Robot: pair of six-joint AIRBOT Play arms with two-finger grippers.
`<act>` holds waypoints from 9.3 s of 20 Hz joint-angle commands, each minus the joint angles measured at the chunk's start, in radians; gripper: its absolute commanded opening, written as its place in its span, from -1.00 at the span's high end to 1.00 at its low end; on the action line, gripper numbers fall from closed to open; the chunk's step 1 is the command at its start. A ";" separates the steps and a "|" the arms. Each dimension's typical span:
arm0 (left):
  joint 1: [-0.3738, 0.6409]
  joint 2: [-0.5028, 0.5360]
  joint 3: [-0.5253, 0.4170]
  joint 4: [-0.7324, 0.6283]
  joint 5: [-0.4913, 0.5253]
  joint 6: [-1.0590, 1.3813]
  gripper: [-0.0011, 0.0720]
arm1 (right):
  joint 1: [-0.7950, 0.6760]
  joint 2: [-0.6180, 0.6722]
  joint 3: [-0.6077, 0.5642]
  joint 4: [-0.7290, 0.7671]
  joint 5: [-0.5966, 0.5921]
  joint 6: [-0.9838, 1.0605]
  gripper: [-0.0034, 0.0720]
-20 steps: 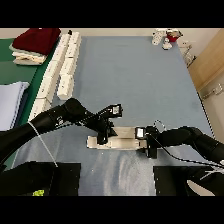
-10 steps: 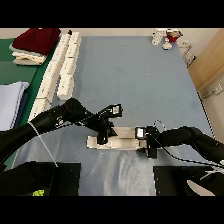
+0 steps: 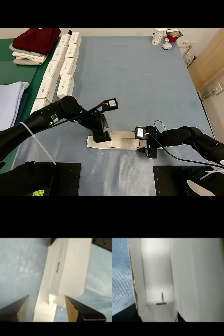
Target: Fold the box.
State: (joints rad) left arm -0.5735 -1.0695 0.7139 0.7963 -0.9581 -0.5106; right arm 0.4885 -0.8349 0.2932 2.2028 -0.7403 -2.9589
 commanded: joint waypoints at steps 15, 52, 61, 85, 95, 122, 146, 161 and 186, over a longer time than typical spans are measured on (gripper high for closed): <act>-0.111 0.079 -0.085 -0.422 0.216 -0.643 0.93 | 0.000 0.001 0.000 0.000 -0.001 0.000 -0.44; -0.226 0.322 -0.018 0.154 0.101 -0.536 0.94 | 0.000 0.001 0.000 0.000 -0.001 0.000 -0.44; -0.098 0.358 -0.100 0.304 0.004 -0.262 -0.90 | 0.000 0.001 0.000 0.000 -0.001 0.000 -0.44; -0.130 0.093 -0.284 -0.148 0.299 0.454 -0.26 | 0.000 0.001 0.000 0.000 -0.001 0.000 -0.44; -0.149 0.038 -0.253 -0.288 0.346 0.534 0.67 | 0.000 0.001 0.000 0.000 -0.001 0.000 -0.44; 0.017 0.346 -0.203 0.446 -0.062 -0.866 0.93 | 0.000 0.001 0.001 0.000 -0.001 0.000 -0.44; 0.088 0.174 -0.345 -0.273 0.082 -0.601 0.93 | 0.000 0.001 0.000 0.000 -0.001 0.000 -0.44; 0.089 0.173 -0.300 -0.254 0.049 -0.631 -0.13 | 0.000 0.001 0.000 0.000 -0.001 0.000 -0.44; -0.281 -0.028 -0.002 0.243 0.218 -1.297 -0.13 | 0.000 0.001 0.000 0.000 -0.001 0.000 -0.44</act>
State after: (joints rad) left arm -0.8082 -1.0576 0.6594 0.9592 -0.7441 -1.6859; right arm 0.4885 -0.8349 0.2932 2.2028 -0.7418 -2.9589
